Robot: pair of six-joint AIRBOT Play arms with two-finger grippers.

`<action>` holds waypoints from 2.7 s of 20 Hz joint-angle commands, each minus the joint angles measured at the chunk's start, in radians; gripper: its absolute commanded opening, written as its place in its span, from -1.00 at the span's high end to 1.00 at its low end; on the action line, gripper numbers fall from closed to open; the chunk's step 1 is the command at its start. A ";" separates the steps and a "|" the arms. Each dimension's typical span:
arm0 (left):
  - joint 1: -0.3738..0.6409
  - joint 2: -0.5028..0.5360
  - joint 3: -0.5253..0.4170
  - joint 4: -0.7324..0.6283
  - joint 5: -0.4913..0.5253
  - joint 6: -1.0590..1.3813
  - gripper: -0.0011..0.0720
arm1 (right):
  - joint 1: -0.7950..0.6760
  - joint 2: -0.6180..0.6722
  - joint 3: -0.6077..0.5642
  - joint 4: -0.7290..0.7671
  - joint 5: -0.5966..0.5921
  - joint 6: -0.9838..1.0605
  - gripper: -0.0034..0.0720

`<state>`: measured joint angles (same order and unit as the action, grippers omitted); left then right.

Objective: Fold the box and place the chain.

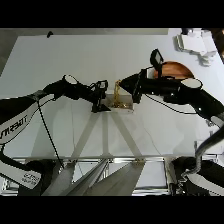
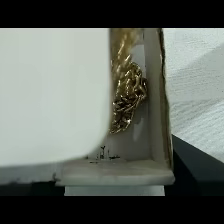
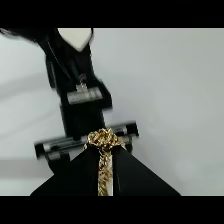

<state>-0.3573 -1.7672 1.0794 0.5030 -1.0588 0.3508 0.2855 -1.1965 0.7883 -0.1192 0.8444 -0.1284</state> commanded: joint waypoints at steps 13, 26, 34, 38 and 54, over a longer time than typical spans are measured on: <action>0.000 0.000 0.001 0.000 0.000 0.000 0.27 | 0.006 -0.065 0.074 -0.484 0.080 0.238 -0.06; 0.000 0.000 0.001 0.000 0.000 0.000 0.27 | 0.005 -0.390 0.365 -0.502 0.311 0.391 -0.05; 0.000 0.000 0.001 0.000 0.000 0.000 0.27 | 0.005 -0.349 0.364 -0.600 0.228 0.327 -0.04; 0.000 0.000 0.001 0.000 0.000 0.000 0.27 | 0.005 -0.282 0.353 -0.696 0.187 0.327 0.07; 0.000 0.000 0.001 0.000 0.000 0.000 0.27 | 0.052 -0.171 0.123 -0.696 0.011 0.277 -0.38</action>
<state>-0.3573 -1.7672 1.0794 0.5030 -1.0584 0.3508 0.3359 -1.3933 0.9157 -0.8165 0.8513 0.1490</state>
